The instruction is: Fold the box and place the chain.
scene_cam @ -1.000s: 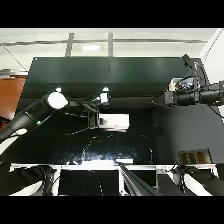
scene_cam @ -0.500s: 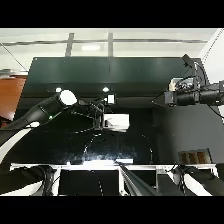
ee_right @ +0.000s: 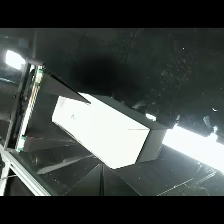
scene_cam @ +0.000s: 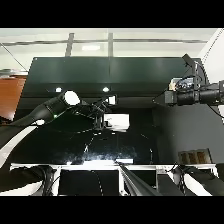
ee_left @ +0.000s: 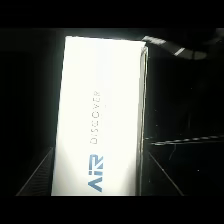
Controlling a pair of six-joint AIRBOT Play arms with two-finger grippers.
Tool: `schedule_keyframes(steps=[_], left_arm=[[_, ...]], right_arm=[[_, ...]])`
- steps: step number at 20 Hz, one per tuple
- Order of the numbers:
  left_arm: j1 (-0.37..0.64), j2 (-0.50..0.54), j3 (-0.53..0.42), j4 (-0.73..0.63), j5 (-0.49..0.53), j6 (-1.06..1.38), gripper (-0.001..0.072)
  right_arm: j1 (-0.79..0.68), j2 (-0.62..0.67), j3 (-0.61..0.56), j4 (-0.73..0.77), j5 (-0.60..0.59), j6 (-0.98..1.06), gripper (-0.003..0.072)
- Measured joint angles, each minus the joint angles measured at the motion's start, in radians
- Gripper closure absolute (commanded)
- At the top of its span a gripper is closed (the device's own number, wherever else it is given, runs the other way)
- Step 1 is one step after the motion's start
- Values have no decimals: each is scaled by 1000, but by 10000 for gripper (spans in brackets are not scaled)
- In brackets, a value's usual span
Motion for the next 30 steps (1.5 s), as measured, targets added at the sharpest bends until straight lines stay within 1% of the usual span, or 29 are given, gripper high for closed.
schedule_keyframes(steps=[7, 10, 11, 12, 13, 14, 17, 19, 21, 23, 25, 27, 30], left_arm=[[-45, -52, 0, 3, 32, 0, -3], [-58, -74, 0, 37, 35, -28, 1], [-61, -79, 0, 60, 35, -46, 30], [-63, -81, 1, 82, 34, -63, 147], [-64, -84, 2, 100, 36, -82, 340], [-66, -84, 6, 116, 33, -95, 407], [-59, -72, 43, 197, 10, -190, 407], [-33, -47, 79, 265, 6, -286, 407], [32, -14, 111, 348, -15, -386, 407], [140, 11, 136, 396, -28, -484, 407], [277, 23, 151, 432, -29, -580, 406], [435, 27, 167, 451, -22, -674, 401], [645, -12, 224, 465, -4, -767, 401]], right_arm=[[0, 0, 0, 0, -7, 0, 657], [0, 0, -3, -1, -14, 0, 658], [0, 0, -6, -1, -17, 0, 658], [0, 0, -10, -1, -21, 0, 657], [1, 0, -13, -1, -24, 0, 657], [1, 0, -15, -1, -25, 0, 658], [1, 0, -19, 0, -30, 0, 658], [1, 0, -20, 0, -30, 0, 657], [1, 0, -20, 0, -31, 0, 658], [1, 0, -21, 0, -31, 0, 658], [1, 0, -21, 0, -34, 0, 657], [1, 0, -21, 0, -40, 0, 658], [1, 0, -20, 0, -46, -3, 658]])
